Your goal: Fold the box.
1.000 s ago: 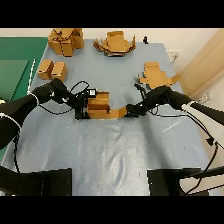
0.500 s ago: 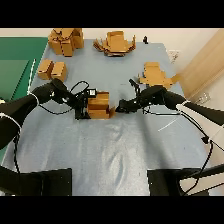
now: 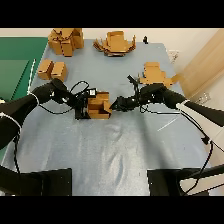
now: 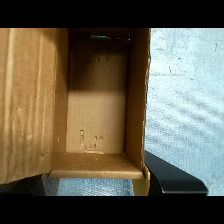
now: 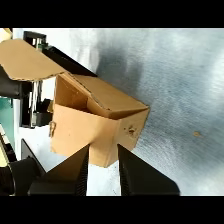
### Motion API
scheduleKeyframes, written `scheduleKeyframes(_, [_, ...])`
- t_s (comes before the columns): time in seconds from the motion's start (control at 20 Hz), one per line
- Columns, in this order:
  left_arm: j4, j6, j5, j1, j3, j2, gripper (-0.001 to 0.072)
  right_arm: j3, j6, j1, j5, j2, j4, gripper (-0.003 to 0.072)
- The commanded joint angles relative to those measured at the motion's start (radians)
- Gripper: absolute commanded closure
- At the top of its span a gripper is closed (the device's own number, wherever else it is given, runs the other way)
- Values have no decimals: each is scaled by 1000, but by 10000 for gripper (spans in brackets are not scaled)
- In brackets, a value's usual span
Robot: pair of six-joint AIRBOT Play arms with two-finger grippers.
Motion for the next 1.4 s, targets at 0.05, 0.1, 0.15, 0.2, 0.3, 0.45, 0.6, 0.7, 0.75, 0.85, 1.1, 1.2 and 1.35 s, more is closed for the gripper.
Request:
scheduleKeyframes(0.05, [0, 0, -5, 0, 0, 0, 605, 2, 35, 71, 115, 1, -21, 229])
scheduleKeyframes(0.1, [0, 0, -5, 0, 0, 0, 604, 5, 53, 85, 140, 1, -45, 225])
scheduleKeyframes(0.15, [0, 0, -5, 0, 0, 0, 604, 14, 93, 97, 151, 1, -89, 225])
scheduleKeyframes(0.2, [0, 0, -5, 0, 0, 0, 604, 32, 160, 108, 157, 1, -156, 225])
scheduleKeyframes(0.3, [0, 0, -5, 0, 0, 0, 604, 78, 291, 144, 167, 1, -314, 225])
scheduleKeyframes(0.45, [0, 0, -4, 0, 0, 0, 604, 156, 528, 210, 163, -6, -554, 225])
scheduleKeyframes(0.6, [0, 0, -5, 0, 0, 0, 604, 262, 694, 264, 93, -51, -703, 226])
scheduleKeyframes(0.7, [0, 0, -4, 0, 0, 0, 604, 340, 853, 299, 17, -92, -825, 225])
scheduleKeyframes(0.75, [0, 0, -4, 0, 0, 0, 605, 378, 908, 319, -26, -111, -878, 226])
scheduleKeyframes(0.85, [0, 0, -4, 0, 0, 0, 605, 463, 1030, 356, -137, -156, -986, 231])
scheduleKeyframes(1.1, [0, 0, -4, 0, 0, 0, 605, 596, 1186, 414, -250, -243, -1102, 233])
scheduleKeyframes(1.2, [0, 0, -4, 0, 0, 0, 604, 625, 1230, 436, -326, -274, -1148, 233])
scheduleKeyframes(1.35, [0, 0, -3, 0, 0, 0, 604, 634, 1266, 448, -359, -300, -1160, 233])
